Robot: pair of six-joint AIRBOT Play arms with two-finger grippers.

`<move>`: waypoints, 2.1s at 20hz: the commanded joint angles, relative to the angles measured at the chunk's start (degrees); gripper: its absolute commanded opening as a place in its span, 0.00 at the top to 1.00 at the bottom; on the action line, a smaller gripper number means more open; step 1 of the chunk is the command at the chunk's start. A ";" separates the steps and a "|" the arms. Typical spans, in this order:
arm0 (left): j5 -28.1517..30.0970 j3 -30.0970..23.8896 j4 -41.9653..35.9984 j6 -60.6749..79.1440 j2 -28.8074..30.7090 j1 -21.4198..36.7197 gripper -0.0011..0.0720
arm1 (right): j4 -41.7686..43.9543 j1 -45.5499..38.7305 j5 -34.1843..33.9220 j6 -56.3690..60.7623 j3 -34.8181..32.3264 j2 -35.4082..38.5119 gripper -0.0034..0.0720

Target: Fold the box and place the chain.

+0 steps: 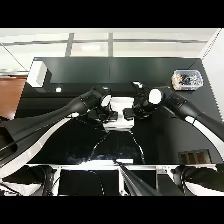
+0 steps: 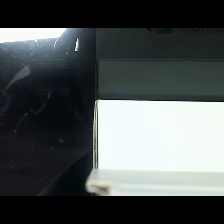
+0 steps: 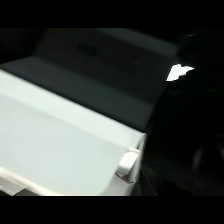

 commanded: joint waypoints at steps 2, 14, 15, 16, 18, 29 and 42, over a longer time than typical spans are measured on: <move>-0.07 0.02 0.04 0.07 -0.02 0.02 0.95 | -10.56 2.95 2.69 12.74 1.42 -0.74 0.31; 0.15 0.02 0.07 0.07 -0.02 0.02 0.95 | -11.39 5.44 8.24 24.17 5.14 -6.40 0.40; 0.15 0.02 0.04 0.07 -0.02 0.02 0.95 | -10.80 5.44 8.66 24.28 5.14 -6.93 0.49; 0.13 0.02 0.07 0.07 -0.02 0.02 0.95 | -10.40 5.44 8.61 24.70 5.14 -7.28 0.50; 0.13 0.02 0.07 0.07 -0.02 0.02 0.95 | -10.45 5.42 8.50 24.94 5.14 -7.34 0.64; 0.15 0.02 0.04 0.07 -0.02 0.02 0.95 | -10.45 5.40 9.09 24.59 5.14 -7.45 0.94; 0.28 0.02 0.11 0.09 -0.02 0.02 0.95 | -10.49 4.90 10.38 14.75 5.16 -3.93 0.53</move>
